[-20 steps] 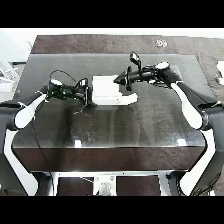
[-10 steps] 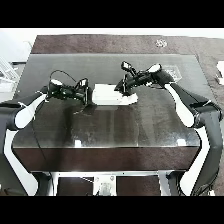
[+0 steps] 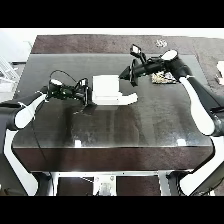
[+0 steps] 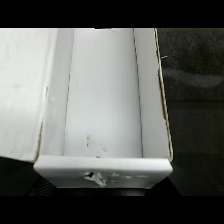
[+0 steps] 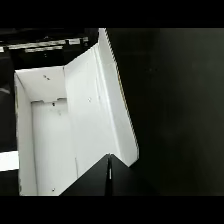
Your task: Fold the box and place the chain.
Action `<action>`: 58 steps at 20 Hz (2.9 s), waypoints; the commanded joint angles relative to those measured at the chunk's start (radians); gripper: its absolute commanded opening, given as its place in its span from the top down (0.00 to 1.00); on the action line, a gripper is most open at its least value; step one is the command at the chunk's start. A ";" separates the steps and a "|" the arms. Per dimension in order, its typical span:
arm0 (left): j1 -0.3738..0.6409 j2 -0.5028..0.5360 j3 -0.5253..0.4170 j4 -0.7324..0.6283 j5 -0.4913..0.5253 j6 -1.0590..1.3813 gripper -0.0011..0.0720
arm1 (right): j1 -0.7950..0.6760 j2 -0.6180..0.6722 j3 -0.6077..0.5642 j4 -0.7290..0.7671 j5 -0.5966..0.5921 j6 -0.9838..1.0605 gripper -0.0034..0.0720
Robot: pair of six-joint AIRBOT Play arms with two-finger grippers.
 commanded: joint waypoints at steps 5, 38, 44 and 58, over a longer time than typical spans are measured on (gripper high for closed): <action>0.000 0.001 0.000 0.000 0.000 0.000 0.42 | -0.035 0.116 -0.315 -0.090 -0.040 -0.098 0.16; 0.000 0.001 0.000 -0.010 -0.001 -0.004 0.42 | 0.092 -0.047 -0.325 0.080 -0.228 -0.262 0.45; 0.000 0.001 0.000 -0.010 -0.001 -0.004 0.42 | 0.092 -0.047 -0.325 0.075 -0.226 -0.259 0.15; 0.000 0.001 0.000 -0.010 0.000 -0.003 0.42 | 0.016 -0.038 -0.325 0.075 -0.113 -0.188 0.81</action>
